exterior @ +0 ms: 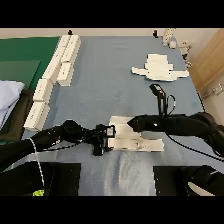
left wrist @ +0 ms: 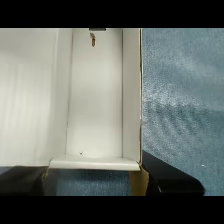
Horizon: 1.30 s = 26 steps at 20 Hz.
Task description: Fold the box.
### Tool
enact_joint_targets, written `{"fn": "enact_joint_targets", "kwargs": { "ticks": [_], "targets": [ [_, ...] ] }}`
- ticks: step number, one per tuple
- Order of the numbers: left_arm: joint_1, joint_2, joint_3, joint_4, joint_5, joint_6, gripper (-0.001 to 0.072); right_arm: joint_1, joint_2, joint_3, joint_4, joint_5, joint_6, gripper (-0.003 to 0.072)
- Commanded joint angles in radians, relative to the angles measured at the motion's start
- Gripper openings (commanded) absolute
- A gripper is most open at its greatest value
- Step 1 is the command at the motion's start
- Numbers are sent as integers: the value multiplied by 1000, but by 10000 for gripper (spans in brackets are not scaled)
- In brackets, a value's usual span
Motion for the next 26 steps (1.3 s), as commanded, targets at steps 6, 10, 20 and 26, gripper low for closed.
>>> {"fn": "enact_joint_targets", "kwargs": {
  "ticks": [6,10,20,26],
  "targets": [
    [0,0,0,-1,1,-1,474,0,242,-68,-298,-507,-381,550],
    [0,0,0,-1,1,-1,474,0,204,-161,-373,-351,-639,592],
    [0,0,0,-1,1,-1,474,0,-50,-203,-194,-60,-930,573],
    [0,0,0,-1,1,-1,474,0,-55,-200,-168,-51,-946,134]
  ]
}}
